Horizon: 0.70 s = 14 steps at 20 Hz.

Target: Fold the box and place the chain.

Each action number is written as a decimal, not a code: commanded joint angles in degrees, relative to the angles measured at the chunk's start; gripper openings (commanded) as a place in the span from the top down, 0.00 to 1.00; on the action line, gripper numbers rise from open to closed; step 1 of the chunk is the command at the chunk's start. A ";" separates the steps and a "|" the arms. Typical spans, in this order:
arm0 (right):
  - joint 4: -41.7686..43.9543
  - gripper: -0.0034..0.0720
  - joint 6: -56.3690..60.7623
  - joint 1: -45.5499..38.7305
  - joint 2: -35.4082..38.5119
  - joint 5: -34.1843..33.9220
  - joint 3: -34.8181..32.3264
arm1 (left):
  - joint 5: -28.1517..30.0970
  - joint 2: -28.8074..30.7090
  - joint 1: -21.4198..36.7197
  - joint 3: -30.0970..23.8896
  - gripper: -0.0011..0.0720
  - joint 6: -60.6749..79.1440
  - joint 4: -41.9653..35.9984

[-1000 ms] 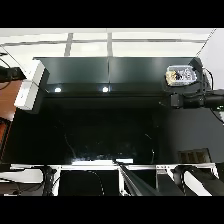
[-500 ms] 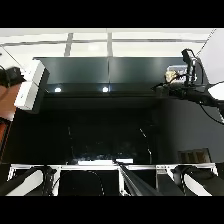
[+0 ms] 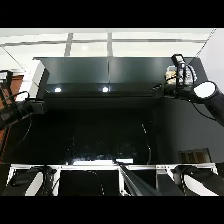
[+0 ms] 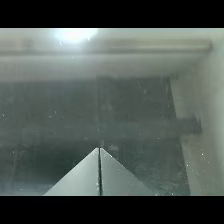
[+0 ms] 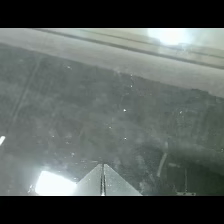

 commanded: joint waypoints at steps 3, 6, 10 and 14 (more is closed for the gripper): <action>-0.50 0.93 0.22 0.09 -0.59 -0.72 -0.02 | 4.22 3.10 -0.85 -2.71 0.95 0.39 -0.09; -0.50 0.93 0.22 0.09 -0.59 -0.72 -0.02 | 4.20 2.80 -0.85 -2.71 0.95 0.39 -0.09; -0.52 0.93 0.22 0.09 -0.59 -0.72 -0.02 | 4.20 2.80 -0.85 -2.73 0.95 0.39 -0.09; -0.52 0.93 0.22 0.09 -0.59 -0.72 -0.02 | 4.20 2.80 -0.85 -2.73 0.95 0.39 -0.09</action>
